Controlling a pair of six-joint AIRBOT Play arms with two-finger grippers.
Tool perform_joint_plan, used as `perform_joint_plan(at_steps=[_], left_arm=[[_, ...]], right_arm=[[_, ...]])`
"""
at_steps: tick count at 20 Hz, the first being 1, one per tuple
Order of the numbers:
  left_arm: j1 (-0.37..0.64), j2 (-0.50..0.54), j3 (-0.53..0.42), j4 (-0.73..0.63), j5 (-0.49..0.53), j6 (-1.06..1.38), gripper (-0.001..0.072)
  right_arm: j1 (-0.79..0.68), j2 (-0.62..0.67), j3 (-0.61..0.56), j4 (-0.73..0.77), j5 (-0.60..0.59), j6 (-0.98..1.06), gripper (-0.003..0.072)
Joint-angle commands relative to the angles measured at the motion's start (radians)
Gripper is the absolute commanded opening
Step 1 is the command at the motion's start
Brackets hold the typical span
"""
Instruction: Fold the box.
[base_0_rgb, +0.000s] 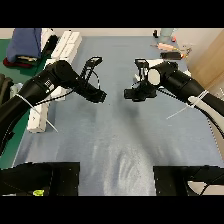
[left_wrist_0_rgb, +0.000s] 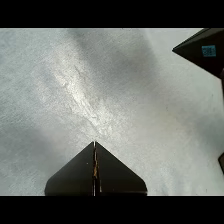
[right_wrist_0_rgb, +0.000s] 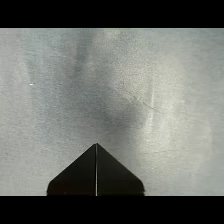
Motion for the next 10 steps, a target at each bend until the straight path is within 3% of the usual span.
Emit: perform_joint_plan(at_steps=[1, 10], left_arm=[[0.0, 0.0, 0.001, 0.0, 0.001, 0.0, 0.0016], [0.0, 0.0, 0.001, 0.0, 0.0, 0.0, 0.0016]], right_arm=[[0.0, -0.001, 0.001, 0.0, 0.0, 0.0, 0.0005], [0.0, -0.001, 0.001, 0.001, -0.008, 0.009, 0.0005]])
